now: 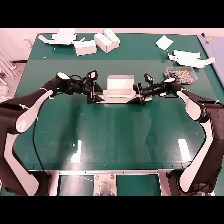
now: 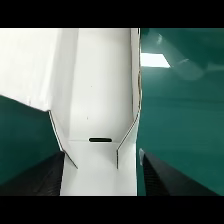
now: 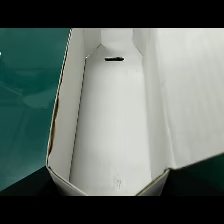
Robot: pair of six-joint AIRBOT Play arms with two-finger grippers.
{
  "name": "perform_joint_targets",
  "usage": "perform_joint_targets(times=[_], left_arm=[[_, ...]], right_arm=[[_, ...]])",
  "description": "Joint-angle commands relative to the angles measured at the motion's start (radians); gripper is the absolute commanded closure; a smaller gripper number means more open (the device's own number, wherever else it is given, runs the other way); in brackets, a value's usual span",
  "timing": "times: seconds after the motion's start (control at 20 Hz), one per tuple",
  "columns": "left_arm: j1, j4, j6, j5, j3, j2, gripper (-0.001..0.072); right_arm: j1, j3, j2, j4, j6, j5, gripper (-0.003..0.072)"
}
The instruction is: Fold the box and place the chain.
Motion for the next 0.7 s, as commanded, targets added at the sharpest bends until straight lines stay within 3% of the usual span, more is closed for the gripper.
perform_joint_targets(times=[0.0,0.2,0.25,0.4,0.65], left_arm=[[-0.019,-0.008,0.013,0.057,0.002,-0.007,0.0170],[-0.019,-0.007,0.013,0.064,0.002,-0.007,0.0193],[-0.019,-0.008,0.013,0.064,0.002,-0.007,0.0271],[-0.021,-0.018,0.016,0.064,0.002,-0.007,0.0365],[-0.034,-0.100,0.027,0.074,0.002,-0.008,0.0365]], right_arm=[[0.000,0.000,0.000,0.000,0.000,0.000,0.0099],[0.000,0.000,0.000,0.000,0.000,0.000,0.0099],[0.000,0.000,0.000,0.000,0.000,0.000,0.0099],[0.000,0.000,0.000,0.000,0.000,0.000,0.0099],[0.000,0.000,0.000,0.000,0.000,0.000,0.0099]])
